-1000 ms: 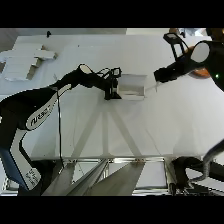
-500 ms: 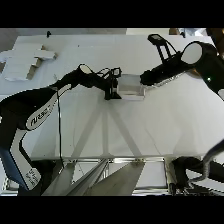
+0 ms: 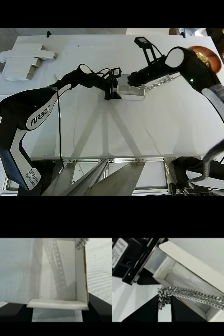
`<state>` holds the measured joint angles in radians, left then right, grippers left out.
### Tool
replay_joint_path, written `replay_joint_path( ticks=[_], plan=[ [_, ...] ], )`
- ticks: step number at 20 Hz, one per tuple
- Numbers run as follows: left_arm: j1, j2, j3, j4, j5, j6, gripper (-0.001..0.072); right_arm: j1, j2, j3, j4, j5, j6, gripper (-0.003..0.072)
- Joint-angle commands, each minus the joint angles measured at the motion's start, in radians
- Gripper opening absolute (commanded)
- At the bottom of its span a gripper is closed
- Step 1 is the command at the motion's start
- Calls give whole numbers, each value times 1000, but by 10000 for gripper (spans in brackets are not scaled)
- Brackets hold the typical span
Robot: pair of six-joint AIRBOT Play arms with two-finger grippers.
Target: Fold the box and place the chain.
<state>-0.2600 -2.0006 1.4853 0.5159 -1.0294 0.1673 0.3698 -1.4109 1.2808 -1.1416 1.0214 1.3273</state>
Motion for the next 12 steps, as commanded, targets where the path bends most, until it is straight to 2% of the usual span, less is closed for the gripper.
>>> replay_joint_path(
  ticks=[1,9,11,12],
  plan=[
    [0,0,0,0,0,0,350,8,-53,0,6,-53,0,8],
    [0,0,0,0,0,0,350,13,-134,0,5,-64,4,30],
    [0,0,0,0,0,0,350,13,-133,0,6,-61,4,230],
    [0,0,0,0,0,0,350,13,-133,0,6,-53,4,254]
  ],
)
